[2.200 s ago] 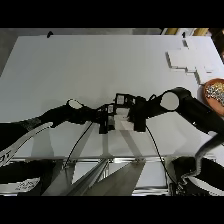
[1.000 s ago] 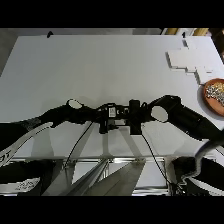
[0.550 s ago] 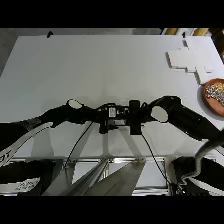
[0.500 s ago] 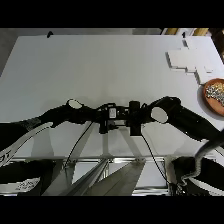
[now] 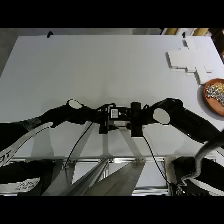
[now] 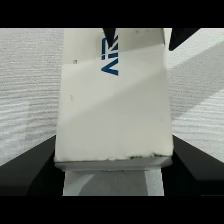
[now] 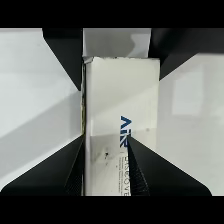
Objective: Fold the box and place the chain.
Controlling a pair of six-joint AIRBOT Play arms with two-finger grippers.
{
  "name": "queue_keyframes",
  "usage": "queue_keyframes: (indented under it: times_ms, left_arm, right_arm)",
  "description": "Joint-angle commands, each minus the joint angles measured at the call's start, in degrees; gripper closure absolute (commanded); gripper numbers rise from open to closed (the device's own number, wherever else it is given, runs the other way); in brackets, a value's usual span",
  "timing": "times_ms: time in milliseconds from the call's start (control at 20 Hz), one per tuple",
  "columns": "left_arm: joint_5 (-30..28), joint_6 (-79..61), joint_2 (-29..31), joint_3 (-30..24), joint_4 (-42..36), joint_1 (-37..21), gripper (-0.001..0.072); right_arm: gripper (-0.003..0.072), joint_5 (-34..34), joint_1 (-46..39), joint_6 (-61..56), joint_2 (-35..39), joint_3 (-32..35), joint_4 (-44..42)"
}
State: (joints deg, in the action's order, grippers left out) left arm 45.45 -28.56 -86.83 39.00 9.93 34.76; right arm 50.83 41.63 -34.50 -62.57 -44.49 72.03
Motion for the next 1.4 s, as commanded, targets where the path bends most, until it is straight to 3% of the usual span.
queue_keyframes:
  times_ms: [0,150,250,350,800,1350]
  left_arm:
    - [-0.2,0.1,0.0,0.0,-0.1,0.0,0.0600]
    - [-0.2,0.1,0.0,0.0,-0.1,0.0,0.0600]
    - [-0.2,0.1,0.0,0.0,-0.1,0.0,0.0600]
    - [-0.2,0.1,0.0,0.0,-0.1,0.0,0.0600]
    - [-0.2,0.1,0.0,0.0,-0.1,0.0,0.0600]
    - [-0.2,0.1,0.0,0.0,-0.1,0.0,0.0600]
  right_arm:
    - [0.0397,0.1,0.0,-0.2,2.4,0.0,-0.6]
    - [0.0603,-0.3,-1.0,-0.2,2.0,0.2,-3.1]
    - [0.0607,0.0,-2.9,-0.2,1.3,0.2,-4.9]
    - [0.0667,1.9,-3.9,-0.2,0.7,0.2,-5.0]
    - [0.0668,3.9,-3.9,0.5,-0.4,2.3,-6.5]
    - [0.0668,-1.0,-3.9,0.5,-0.4,6.1,-6.5]
